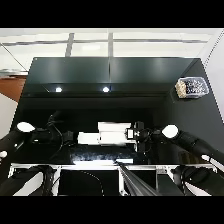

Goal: Fold the box and place the chain.

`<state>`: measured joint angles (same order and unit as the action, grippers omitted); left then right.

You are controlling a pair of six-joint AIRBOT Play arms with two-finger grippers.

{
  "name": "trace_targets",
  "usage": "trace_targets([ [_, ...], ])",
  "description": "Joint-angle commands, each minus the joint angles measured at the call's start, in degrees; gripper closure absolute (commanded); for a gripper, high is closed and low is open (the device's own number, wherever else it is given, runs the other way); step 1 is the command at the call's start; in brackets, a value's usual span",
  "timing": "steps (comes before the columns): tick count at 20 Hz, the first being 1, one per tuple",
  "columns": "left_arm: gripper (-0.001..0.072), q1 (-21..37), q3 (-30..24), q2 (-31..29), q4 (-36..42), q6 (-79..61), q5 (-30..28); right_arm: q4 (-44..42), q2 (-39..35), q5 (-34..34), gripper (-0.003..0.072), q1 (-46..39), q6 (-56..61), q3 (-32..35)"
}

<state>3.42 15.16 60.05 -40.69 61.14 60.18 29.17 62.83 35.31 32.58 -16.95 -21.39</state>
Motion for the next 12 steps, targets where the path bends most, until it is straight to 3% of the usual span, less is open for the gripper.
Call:
trace_targets([
  [1, 0.0682, -7.2, 0.5, 5.0, 10.6, -7.6, -4.4, 0.0, 0.0, 0.0, 0.023, 0.0, 0.0, 0.0],
  [3, 0.0681, -10.5, 1.9, 5.1, 10.6, -7.8, -6.2, 0.0, 0.0, 0.0, 0.0231, 0.0, 0.0, 0.0],
  [4, 0.0631, -11.1, 2.8, 5.0, 10.7, -7.8, -6.0, 0.0, 0.0, 0.0, 0.0231, 0.0, 0.0, 0.0],
  [6, 0.0145, -11.3, 5.0, 4.9, 10.4, -7.8, -3.7, 0.0, 0.0, 0.0, 0.0231, 0.0, 0.0, 0.0],
  [7, 0.0049, -11.3, 6.4, 4.9, 9.6, -7.8, -1.4, 0.0, 0.0, 0.0, 0.0231, 0.0, 0.0, 0.0],
  [12, 0.0024, -13.0, 11.6, 4.8, 8.3, -6.4, 6.5, 0.0, 0.0, 0.0, 0.0231, 0.0, 0.0, 0.0],
])
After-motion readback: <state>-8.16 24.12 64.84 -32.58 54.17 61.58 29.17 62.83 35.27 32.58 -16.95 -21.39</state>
